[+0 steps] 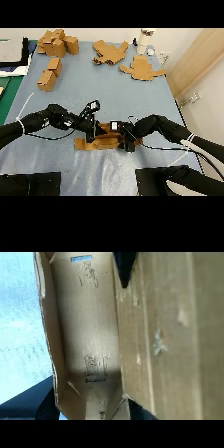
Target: Fold the box.
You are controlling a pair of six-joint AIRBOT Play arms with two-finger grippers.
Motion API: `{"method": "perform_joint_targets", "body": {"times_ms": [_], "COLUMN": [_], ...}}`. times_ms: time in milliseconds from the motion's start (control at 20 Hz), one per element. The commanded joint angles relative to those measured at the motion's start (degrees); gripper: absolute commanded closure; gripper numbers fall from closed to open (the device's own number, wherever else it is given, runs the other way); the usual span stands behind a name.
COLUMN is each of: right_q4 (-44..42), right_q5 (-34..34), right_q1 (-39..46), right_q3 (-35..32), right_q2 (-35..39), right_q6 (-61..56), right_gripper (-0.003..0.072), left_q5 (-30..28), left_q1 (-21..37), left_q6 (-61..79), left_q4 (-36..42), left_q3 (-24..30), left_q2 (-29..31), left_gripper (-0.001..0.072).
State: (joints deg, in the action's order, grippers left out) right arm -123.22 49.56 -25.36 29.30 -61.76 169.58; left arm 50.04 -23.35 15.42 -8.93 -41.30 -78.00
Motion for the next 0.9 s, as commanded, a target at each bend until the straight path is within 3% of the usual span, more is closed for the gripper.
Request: {"method": "perform_joint_targets", "body": {"times_ms": [0, 500, 550, 600, 650, 850], "right_q4": [0.0, 0.0, 0.0, 0.0, 0.0, 0.0], "right_q5": [0.0, 0.0, 0.0, 0.0, 0.0, 0.0], "right_q1": [0.0, 0.0, 0.0, 0.0, 0.0, 0.0], "right_q3": [0.0, 0.0, 0.0, 0.0, 0.0, 0.0], "right_q2": [0.0, 0.0, 0.0, 0.0, 0.0, 0.0], "right_q6": [0.0, 0.0, 0.0, 0.0, 0.0, 0.0], "right_gripper": [0.0208, 0.0208, 0.0208, 0.0208, 0.0208, 0.0208], "left_q5": [-0.3, 0.1, 0.0, -0.1, -0.2, 0.1], "left_q1": [0.0, 0.0, 0.0, 0.2, 0.6, 3.3], "left_q6": [0.2, -0.8, -1.7, -2.2, -5.6, -13.9], "left_q4": [0.4, 0.3, 0.3, 0.3, 0.3, -3.6], "left_q3": [-0.1, -0.1, -0.1, -0.1, -0.1, -0.1], "left_q2": [0.0, 0.0, 0.0, 0.2, 0.5, 4.5], "left_gripper": [0.0696, 0.0694, 0.0644, 0.0375, 0.0263, 0.0226]}}
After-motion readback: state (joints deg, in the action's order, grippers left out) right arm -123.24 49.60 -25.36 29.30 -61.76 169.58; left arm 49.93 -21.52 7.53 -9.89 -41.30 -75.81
